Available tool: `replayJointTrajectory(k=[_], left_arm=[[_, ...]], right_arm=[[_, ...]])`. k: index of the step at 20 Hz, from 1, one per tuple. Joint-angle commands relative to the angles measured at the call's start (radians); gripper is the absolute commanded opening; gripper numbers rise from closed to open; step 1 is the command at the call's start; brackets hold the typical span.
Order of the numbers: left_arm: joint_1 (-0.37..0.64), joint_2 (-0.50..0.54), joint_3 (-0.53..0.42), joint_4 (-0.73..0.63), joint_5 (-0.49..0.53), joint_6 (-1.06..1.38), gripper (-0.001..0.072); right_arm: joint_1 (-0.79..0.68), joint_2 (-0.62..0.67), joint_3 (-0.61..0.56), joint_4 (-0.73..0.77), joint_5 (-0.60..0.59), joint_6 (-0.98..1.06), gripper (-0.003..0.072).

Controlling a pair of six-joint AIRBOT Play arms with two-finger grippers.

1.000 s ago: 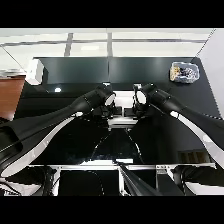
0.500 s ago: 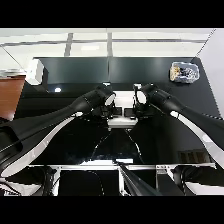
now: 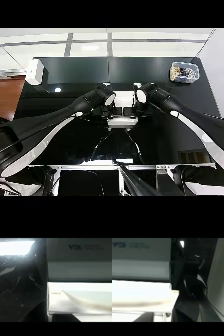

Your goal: Fold the box and place the chain.

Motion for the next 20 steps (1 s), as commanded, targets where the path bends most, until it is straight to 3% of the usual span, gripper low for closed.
replayJointTrajectory(k=[1,7,8,9,10,16,17,18,19,20], left_arm=[[0.001,0.0,0.0,0.0,0.0,0.001,0.0026],[0.001,0.0,0.0,0.0,0.0,0.001,0.0026],[0.001,0.0,0.0,0.0,0.0,0.001,0.0026],[0.001,0.0,0.0,0.0,0.0,0.001,0.0026],[0.001,0.0,0.0,0.0,0.0,0.001,0.0026],[0.001,0.0,0.0,0.0,0.0,0.001,0.0026],[0.001,0.0,0.0,0.0,0.0,0.001,0.0026],[0.001,0.0,0.0,0.0,0.0,0.001,0.0026],[0.001,0.0,0.0,0.0,0.0,0.001,0.0026],[0.001,0.0,0.0,0.0,0.001,0.001,0.0026]], right_arm=[[0.0,-0.005,0.002,-0.006,0.007,-0.001,0.0192],[0.0,-0.012,0.002,-0.006,0.017,-0.001,0.0182],[0.0,-0.013,0.002,-0.006,0.017,-0.001,0.0116],[0.0,-0.013,0.002,-0.006,0.017,-0.001,0.0112],[0.0,-0.012,0.002,-0.008,0.017,0.0,0.0012],[0.0,-0.012,0.002,-0.009,0.017,0.0,0.0009],[0.0,-0.011,0.002,-0.007,0.017,-0.001,0.0025],[0.0,-0.008,0.004,-0.009,0.016,-0.001,0.0203],[-0.002,-0.003,0.011,-0.009,0.019,-0.007,0.0437],[-0.003,0.006,0.025,-0.008,0.031,-0.039,0.0447]])
